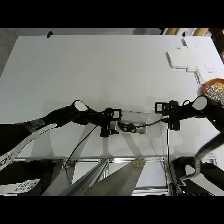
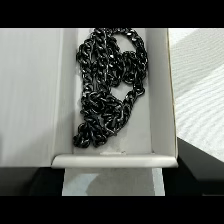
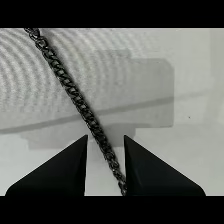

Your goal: Fold the box and place the chain.

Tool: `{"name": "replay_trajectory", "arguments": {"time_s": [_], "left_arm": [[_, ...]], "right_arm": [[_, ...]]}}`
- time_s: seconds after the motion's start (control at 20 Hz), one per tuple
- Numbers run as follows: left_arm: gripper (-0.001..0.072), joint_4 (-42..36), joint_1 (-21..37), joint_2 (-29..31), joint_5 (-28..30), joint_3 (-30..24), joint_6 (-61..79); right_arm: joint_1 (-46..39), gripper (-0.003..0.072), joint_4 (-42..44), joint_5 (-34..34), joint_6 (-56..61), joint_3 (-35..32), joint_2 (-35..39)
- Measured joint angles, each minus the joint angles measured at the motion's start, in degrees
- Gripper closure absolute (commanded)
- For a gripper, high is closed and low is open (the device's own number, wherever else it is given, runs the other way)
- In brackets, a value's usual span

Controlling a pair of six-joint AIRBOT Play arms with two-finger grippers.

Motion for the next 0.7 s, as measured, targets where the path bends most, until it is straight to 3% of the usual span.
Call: {"name": "replay_trajectory", "arguments": {"time_s": [0.25,0.4,0.7], "left_arm": [[0.0319,0.00,0.00,0.00,-0.02,0.00,0.00],[0.0319,0.00,0.00,0.00,0.00,0.00,0.02],[0.0319,0.00,0.00,0.00,-0.02,0.00,0.00]], "right_arm": [[0.44,0.0477,-0.04,-1.77,-1.16,-0.94,-0.37],[0.50,0.0646,0.02,-2.01,-1.44,-1.68,-0.37],[0.55,0.0671,-1.38,-1.11,-1.53,-2.36,2.60]]}}
